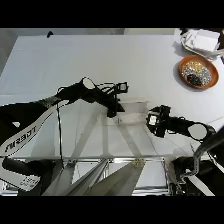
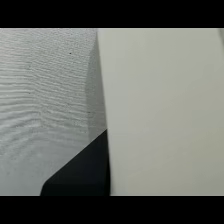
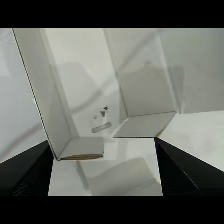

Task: Fold the box and place the chain.

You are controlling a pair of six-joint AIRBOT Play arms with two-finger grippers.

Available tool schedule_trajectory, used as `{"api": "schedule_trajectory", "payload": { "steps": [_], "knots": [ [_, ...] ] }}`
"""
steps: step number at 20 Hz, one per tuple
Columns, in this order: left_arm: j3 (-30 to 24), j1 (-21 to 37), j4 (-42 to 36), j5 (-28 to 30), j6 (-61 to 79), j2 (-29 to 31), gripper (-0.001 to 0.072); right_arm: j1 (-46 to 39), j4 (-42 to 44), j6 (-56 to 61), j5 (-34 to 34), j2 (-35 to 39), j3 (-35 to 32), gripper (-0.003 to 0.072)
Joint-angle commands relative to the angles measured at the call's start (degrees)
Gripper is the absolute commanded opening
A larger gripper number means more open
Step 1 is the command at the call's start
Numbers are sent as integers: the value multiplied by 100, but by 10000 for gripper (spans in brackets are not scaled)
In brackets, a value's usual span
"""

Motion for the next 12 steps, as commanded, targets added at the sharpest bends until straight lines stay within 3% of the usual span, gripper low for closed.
{"api": "schedule_trajectory", "payload": {
  "steps": [1, 7, 12],
  "knots": [
    [2, -4, 2, -13, 2, 4, 31, -328, 564, -522, 258, -177, 170, 688],
    [2, -4, 2, -13, 0, 4, 31, -625, 1309, -1532, 645, -365, 278, 688],
    [2, -4, 4, -11, 2, 4, 31, -1001, 1635, -1637, 780, -925, 378, 687]
  ]
}}
